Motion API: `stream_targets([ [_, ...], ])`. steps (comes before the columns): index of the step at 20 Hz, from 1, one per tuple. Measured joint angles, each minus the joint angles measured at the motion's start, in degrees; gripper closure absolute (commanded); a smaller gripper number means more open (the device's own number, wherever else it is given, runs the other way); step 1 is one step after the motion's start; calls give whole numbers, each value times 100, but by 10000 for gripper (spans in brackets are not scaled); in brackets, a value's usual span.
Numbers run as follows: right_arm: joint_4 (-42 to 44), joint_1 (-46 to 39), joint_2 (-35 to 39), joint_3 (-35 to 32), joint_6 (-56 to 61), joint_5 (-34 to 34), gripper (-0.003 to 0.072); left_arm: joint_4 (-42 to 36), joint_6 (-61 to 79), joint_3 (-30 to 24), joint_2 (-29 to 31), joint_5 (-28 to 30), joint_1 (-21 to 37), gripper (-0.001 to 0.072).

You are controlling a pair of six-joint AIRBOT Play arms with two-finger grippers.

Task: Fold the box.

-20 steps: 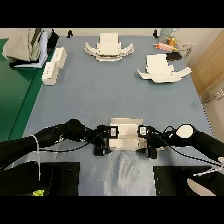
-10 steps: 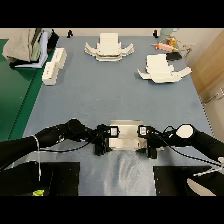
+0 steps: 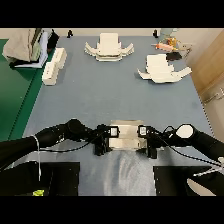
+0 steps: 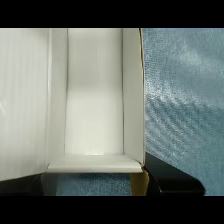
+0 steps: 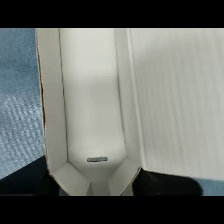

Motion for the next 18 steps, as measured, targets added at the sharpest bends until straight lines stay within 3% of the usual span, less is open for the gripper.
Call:
stream_targets([
  [9,-26,0,0,0,2,-4,177,2,2,0,0,-7,0,192],
  [10,-59,0,0,0,2,-7,160,2,2,0,0,-7,0,193],
  [11,-74,0,0,0,2,-9,-15,4,2,0,0,-7,0,192],
  [18,-13,0,0,2,7,46,-34,7,9,0,-2,-37,-2,192],
])
